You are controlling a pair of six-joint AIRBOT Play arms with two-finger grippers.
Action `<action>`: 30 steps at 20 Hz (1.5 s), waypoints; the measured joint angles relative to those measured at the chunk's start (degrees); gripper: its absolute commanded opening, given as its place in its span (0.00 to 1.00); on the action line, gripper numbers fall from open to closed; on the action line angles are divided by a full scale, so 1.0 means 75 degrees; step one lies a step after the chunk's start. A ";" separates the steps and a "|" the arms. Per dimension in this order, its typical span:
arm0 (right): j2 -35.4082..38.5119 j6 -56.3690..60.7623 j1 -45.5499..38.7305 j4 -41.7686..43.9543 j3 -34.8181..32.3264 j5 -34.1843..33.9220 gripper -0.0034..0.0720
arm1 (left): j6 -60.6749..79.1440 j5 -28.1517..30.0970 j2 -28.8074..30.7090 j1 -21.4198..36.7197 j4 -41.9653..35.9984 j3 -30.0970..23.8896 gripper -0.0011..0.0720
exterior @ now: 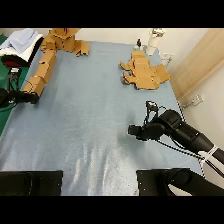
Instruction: Fold the box.
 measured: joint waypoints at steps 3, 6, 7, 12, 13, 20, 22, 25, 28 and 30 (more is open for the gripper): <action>0.0000 0.0000 0.0000 0.0000 0.0000 0.0085 0.05 | -0.0114 -0.0044 -0.0705 0.0047 0.0026 0.0673 0.51; 0.0000 0.0000 0.0000 0.0000 0.0000 0.0154 0.05 | -0.0152 -0.0067 -0.1201 0.0061 0.0044 0.1084 0.51; 0.0000 0.0000 0.0000 0.0000 0.0000 0.0172 0.05 | -0.0157 -0.0073 -0.1309 0.0070 0.0044 0.1166 0.51; 0.0000 0.0000 0.0000 0.0000 0.0000 0.0227 0.05 | -0.0169 -0.0076 -0.1568 0.0079 0.0067 0.1358 0.97; 0.0000 0.0000 0.0000 0.0000 0.0000 0.0233 0.05 | -0.0166 -0.0082 -0.1582 0.0085 0.0087 0.1373 0.97; 0.0000 -0.0003 0.0003 0.0047 0.0000 0.0254 0.05 | -0.0198 -0.1052 -0.1349 0.0236 0.0254 0.1405 0.97; 0.0000 -0.0041 0.0000 0.0152 0.0000 0.0254 0.05 | -0.0382 -0.1533 -0.1040 0.0463 0.0530 0.1405 0.97; 0.0000 -0.0297 0.0000 0.0425 0.0000 0.0254 0.05 | -0.0790 -0.2235 -0.0399 0.0956 0.1105 0.1405 0.97; -0.0029 -0.0504 0.0000 0.0635 0.0044 0.0289 0.05 | -0.1209 -0.3060 0.0370 0.1294 0.1329 0.1405 0.14; -0.0160 -0.0729 0.0000 0.0705 0.0224 0.0373 0.05 | -0.1413 -0.3794 0.0816 0.1195 0.1195 0.1405 0.03</action>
